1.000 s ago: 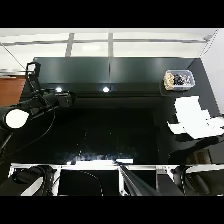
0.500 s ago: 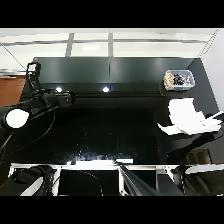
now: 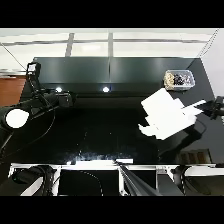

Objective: Fold the box and place the chain.

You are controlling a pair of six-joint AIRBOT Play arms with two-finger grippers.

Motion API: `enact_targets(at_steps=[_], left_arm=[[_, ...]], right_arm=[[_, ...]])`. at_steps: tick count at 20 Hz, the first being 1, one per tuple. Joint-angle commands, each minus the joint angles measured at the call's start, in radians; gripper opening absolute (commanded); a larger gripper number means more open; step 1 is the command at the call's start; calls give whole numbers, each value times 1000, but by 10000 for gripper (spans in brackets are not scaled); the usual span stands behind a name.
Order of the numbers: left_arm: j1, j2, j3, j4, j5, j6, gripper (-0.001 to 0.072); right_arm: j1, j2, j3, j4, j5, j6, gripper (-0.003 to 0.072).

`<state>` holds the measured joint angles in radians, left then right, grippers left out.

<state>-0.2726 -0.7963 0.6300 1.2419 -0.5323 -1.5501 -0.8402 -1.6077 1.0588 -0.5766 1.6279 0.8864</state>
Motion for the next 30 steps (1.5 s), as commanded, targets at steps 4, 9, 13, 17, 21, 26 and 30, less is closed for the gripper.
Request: enact_targets(at_steps=[4, 9, 13, 17, 21, 26, 30], left_arm=[[0, -3, 0, -55, -16, 0, 703], [0, -6, 0, -54, -82, 0, 703], [0, -27, 0, -67, -80, 0, 703], [-23, -83, 0, -97, -91, 0, 703], [-64, -171, 0, -127, -138, 1, 703], [-63, -357, 0, -623, -172, 362, 704], [-35, -545, 10, -1014, -290, 763, 704]], right_arm=[[308, 321, -292, 220, -423, 64, 16], [547, 632, -525, 341, -763, 63, 15], [694, 742, -646, 338, -779, -153, 15], [811, 749, -691, 508, -806, -491, 15], [848, 750, -778, 672, -820, -644, 15], [848, 750, -829, 668, -838, -674, 15], [848, 750, -829, 669, -835, -662, 15]])
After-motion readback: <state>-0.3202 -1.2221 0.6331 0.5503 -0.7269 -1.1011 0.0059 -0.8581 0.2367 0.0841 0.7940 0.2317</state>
